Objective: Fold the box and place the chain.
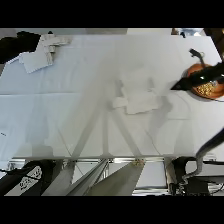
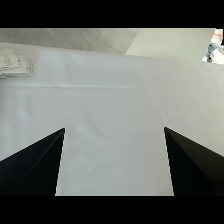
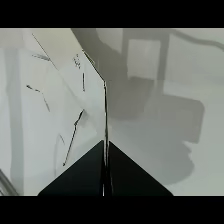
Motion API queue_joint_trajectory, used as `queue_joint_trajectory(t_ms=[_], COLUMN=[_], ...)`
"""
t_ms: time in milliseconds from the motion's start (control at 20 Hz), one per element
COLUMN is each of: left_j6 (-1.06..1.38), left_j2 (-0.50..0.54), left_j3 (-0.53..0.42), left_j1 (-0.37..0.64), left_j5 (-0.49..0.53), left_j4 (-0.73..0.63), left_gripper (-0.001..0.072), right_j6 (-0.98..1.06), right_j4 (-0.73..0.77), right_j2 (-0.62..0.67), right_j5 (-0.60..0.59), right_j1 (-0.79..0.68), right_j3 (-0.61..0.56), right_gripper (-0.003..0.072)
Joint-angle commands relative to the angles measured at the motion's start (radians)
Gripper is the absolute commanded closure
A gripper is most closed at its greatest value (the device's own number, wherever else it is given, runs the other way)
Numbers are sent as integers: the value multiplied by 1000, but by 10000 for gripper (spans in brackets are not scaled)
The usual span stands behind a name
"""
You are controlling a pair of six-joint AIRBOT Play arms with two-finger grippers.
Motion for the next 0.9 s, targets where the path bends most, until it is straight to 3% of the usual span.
queue_joint_trajectory(t_ms=[0,200,350,500,700,850], left_j6=[0,0,0,0,0,0], left_j2=[1,1,1,1,1,1], left_j3=[0,0,0,0,0,0], left_j1=[-1,-1,0,-1,0,-1], left_j5=[0,0,0,0,0,0], left_j4=[0,0,0,0,0,0], left_gripper=[15,15,15,15,15,15], right_j6=[10,-18,-85,-165,-269,-291], right_j4=[64,106,173,220,379,415], right_j2=[57,69,93,168,280,303], right_j5=[-123,-229,-371,-598,-1011,-1099], right_j1=[178,323,345,338,337,337], right_j3=[0,-5,-64,-237,-543,-682], right_gripper=[679,679,679,679,679,680])
